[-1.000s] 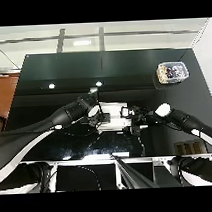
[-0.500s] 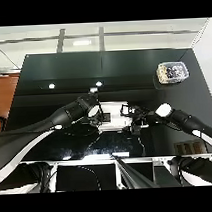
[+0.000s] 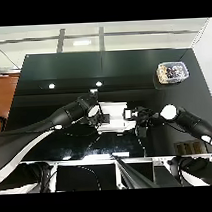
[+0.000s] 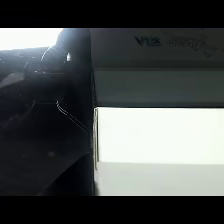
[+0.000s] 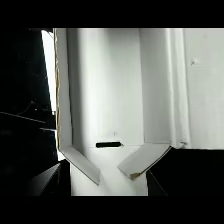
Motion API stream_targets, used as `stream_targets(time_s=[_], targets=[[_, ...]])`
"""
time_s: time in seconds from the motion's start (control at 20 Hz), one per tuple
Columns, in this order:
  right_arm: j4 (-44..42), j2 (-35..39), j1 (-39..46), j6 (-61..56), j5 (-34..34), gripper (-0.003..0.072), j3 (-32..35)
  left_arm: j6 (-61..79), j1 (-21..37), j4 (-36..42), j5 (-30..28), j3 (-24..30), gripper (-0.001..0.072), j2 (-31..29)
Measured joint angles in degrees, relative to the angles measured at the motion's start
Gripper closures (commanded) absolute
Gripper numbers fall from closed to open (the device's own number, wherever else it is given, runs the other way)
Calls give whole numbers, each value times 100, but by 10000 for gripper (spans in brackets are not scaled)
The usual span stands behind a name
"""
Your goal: Fold the box and place the chain.
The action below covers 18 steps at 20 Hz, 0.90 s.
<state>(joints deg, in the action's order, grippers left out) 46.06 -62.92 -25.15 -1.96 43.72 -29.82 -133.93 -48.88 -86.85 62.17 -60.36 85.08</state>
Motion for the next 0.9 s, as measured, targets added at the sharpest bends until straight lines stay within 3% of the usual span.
stream_targets(time_s=[0.1,0.3,0.9], targets=[[37,20,0,118,15,66,-2,74,0,-4,4,0,685,0],[-74,26,0,393,-48,495,0,157,0,-7,26,0,684,0],[-1878,-603,-52,363,-151,494,0,195,2,9,-2,0,684,0]])
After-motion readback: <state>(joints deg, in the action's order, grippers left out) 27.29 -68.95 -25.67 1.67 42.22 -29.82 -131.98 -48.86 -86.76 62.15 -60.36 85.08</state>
